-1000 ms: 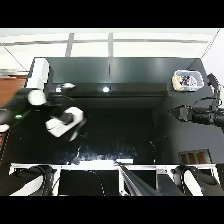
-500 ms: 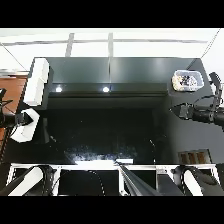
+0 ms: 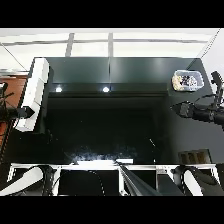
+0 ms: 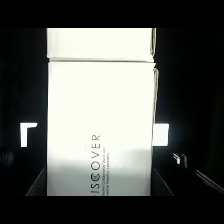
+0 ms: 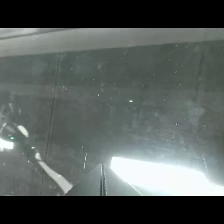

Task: Fold the box and place the chain.

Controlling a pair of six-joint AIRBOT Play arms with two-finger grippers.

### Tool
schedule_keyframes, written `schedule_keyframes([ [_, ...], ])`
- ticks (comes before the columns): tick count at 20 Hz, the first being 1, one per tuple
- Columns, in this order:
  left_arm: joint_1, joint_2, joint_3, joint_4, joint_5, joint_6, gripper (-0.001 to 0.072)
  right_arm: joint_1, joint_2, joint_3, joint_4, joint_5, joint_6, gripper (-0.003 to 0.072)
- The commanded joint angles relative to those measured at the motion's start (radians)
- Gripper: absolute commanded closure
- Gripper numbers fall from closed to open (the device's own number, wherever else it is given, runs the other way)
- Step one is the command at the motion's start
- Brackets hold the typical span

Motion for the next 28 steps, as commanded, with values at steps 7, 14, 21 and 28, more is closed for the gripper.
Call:
schedule_keyframes([
  [7, -0.080, 0.026, 0.129, -0.005, 0.060, 0.013, -0.0011, 0.000, -0.001, 0.014, -0.020, -0.009, 0.009, 0.0672],
  [14, -0.293, 0.264, 0.174, -0.270, -0.163, -0.010, 0.0685, 0.039, 0.000, 0.214, -0.147, 0.110, -0.024, 0.0673],
  [21, -0.715, 0.536, -0.161, -0.286, 0.264, -0.032, 0.0685, 0.276, 0.016, -0.033, -0.342, -0.504, -0.129, 0.0674],
  [28, -0.730, 0.572, -0.251, -0.286, 0.353, -0.032, 0.0683, 0.279, 0.016, -0.129, -0.340, -0.685, -0.129, 0.0673],
])
